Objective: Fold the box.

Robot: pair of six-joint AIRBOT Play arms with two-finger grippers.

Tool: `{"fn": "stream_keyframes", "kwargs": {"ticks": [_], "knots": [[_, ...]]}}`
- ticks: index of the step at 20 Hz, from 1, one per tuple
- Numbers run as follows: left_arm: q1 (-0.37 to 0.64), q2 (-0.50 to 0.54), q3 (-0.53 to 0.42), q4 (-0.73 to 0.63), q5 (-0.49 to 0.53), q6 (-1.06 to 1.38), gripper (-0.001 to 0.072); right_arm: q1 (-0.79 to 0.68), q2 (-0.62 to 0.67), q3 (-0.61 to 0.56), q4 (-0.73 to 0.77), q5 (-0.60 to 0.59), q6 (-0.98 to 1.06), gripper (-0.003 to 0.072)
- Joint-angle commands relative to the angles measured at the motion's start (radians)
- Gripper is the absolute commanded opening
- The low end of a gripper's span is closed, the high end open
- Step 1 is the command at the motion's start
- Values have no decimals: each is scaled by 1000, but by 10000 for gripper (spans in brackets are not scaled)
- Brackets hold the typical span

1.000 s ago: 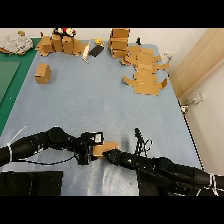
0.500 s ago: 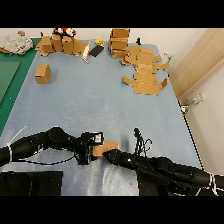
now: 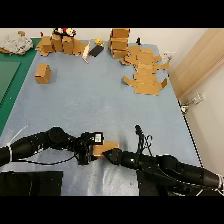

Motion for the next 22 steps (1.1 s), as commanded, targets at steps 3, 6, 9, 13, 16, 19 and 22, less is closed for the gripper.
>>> {"fn": "stream_keyframes", "kwargs": {"ticks": [3, 6, 9, 13, 16, 19, 22], "knots": [[0, 0, 0, 2, 1, 3, 522, -132, 170, 7, -71, -163, 11, 0], [0, 0, 0, 2, 1, 3, 522, -234, 199, 8, -114, -187, 11, 0], [0, 0, 0, 2, 2, 3, 522, -322, 201, 26, -132, -292, 8, 0], [-4, 0, 0, 1, 32, 3, 522, -335, 200, 39, -165, -349, 20, 0], [-4, 0, 0, -6, 32, 3, 521, -335, 200, 39, -258, -353, 136, 0], [-4, 0, 2, -11, 36, -1, 521, -335, 200, 39, -397, -354, 280, 1], [-2, 23, 28, -6, 39, -98, 520, -335, 200, 39, -530, -399, 393, 1]]}}
